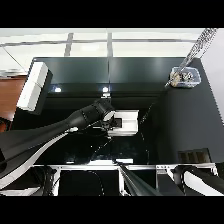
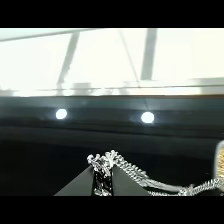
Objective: Fold the box and place the chain.
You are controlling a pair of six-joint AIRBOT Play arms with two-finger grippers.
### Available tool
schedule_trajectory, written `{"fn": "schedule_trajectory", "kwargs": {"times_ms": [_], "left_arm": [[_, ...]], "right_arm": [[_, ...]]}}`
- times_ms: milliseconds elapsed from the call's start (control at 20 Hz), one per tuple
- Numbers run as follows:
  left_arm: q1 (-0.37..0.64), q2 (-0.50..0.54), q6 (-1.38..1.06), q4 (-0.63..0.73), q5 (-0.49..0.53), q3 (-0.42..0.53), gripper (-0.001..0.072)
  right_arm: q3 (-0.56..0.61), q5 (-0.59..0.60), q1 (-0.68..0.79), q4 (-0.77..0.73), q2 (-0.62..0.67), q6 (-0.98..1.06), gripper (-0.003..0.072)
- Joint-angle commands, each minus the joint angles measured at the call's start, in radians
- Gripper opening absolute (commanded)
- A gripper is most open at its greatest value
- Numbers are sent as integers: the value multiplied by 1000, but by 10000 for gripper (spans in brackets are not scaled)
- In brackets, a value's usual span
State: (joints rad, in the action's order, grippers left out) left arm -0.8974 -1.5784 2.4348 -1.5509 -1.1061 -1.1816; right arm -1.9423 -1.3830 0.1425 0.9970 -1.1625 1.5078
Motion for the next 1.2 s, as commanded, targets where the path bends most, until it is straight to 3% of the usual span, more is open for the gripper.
{"fn": "schedule_trajectory", "kwargs": {"times_ms": [0, 200, 500, 700, 900, 1150], "left_arm": [[1, 0, 0, -1, 3, -1, 27], [1, 0, -1, -1, 3, -1, 27], [1, 0, -1, -1, 2, -1, 27], [1, 0, -1, -1, -1, -1, 26], [1, 0, -1, -1, 2, -1, 27], [1, 0, -1, -1, 2, -1, 27]], "right_arm": [[0, -63, -66, -3, 62, 0, 13], [8, -195, -159, 22, 117, 18, 14], [39, -222, -321, -3, 149, 18, 14], [62, -326, -365, -3, 153, 22, 14], [143, -290, -393, -32, 161, 16, 14], [259, -159, -397, -220, 161, -51, 15]]}}
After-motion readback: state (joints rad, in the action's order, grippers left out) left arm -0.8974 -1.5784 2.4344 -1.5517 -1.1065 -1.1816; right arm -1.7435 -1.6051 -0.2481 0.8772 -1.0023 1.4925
